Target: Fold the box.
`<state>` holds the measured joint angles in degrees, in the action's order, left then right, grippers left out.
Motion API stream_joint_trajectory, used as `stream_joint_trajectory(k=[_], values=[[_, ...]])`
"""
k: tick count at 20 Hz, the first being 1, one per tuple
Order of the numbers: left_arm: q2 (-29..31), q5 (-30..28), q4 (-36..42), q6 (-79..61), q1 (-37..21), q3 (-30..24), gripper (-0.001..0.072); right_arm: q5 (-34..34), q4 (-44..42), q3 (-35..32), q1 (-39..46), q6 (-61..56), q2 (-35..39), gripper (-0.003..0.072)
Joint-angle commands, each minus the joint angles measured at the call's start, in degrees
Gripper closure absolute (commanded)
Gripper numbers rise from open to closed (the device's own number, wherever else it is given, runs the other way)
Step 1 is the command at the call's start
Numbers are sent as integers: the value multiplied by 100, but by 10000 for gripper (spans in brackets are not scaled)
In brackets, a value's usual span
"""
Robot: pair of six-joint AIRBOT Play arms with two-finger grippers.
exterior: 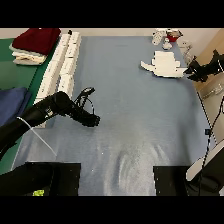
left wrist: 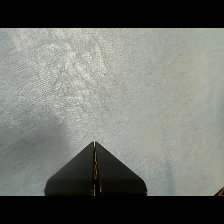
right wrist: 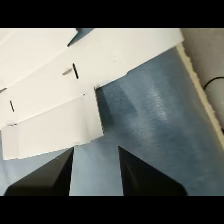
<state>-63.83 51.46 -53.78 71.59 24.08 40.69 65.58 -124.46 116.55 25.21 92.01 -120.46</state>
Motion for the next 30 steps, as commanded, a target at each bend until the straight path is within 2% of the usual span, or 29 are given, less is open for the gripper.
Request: stream_joint_trajectory(k=[1, 5, 8, 10, 12, 14, 18, 21, 23, 27, 30], values=[[-2, 0, -2, 0, 0, 0, 696, -232, -387, 26, -105, 107, -208, 250], [-2, 0, -2, 0, 0, 0, 696, -457, -398, 26, -232, 109, -350, 250], [-2, 0, 0, 0, 0, 0, 696, -520, -402, 28, -249, 114, -348, 343], [-2, 0, 0, 0, 0, 0, 696, -527, -400, 28, -247, 227, -339, 473], [-2, -2, -2, 0, 0, 0, 696, -501, -402, 26, -249, 321, -306, 687], [-2, 0, -2, 0, 0, 0, 696, -369, -444, 26, -251, 323, -227, 685], [-2, 0, -2, 0, 0, 0, 696, 466, -509, -179, -409, 798, 57, 686], [-2, 0, 0, 0, 0, 0, 696, 448, -625, -1082, -688, 793, 570, 686], [-2, 0, 0, 0, 0, 0, 696, 267, -603, -1941, -916, 815, 1130, 686], [-2, 0, 0, 0, 0, 0, 696, -389, -570, -4105, -1257, 813, 2723, 686], [-2, 0, 0, 0, 0, 0, 696, -492, -535, -5847, -1438, 811, 4111, 686]])
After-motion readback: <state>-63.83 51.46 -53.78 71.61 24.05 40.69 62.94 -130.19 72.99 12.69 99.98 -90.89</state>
